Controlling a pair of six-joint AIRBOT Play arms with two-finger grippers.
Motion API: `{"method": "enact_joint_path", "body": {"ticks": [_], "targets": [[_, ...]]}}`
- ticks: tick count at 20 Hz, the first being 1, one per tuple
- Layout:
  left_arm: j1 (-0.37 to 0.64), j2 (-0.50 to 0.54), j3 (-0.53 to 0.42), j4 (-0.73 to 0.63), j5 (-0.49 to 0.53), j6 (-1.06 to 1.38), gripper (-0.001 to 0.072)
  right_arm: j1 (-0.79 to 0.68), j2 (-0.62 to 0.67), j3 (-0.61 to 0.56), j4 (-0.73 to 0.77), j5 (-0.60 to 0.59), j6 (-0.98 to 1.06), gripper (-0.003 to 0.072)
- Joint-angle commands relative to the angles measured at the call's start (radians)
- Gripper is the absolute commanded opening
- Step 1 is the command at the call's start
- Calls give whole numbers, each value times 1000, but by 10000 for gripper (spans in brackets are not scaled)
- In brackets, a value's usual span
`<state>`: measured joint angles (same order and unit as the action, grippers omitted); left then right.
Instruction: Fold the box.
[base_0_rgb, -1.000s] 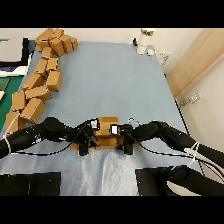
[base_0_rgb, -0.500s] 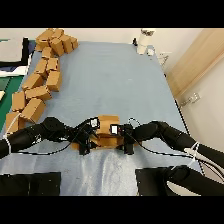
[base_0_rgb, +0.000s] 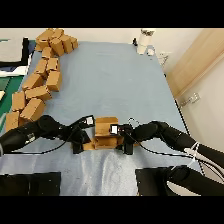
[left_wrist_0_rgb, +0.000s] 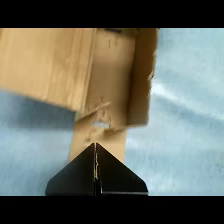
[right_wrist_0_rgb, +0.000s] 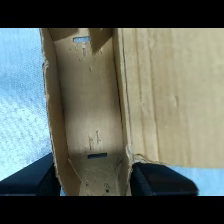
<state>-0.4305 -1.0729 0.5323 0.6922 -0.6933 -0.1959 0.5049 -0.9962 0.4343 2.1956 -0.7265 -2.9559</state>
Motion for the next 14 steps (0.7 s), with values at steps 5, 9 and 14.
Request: {"method": "enact_joint_path", "body": {"ticks": [5, 9, 14], "targets": [[206, 200, 0, 382, -219, -913, 11, 0, 0, 1, -1, -1, 0, 510], [272, 200, -6, 394, -312, -1060, 10, 0, 0, 1, -1, -1, 0, 510], [253, 172, -32, 354, -269, -1189, 10, 0, 0, 1, -1, -1, 0, 510]]}}
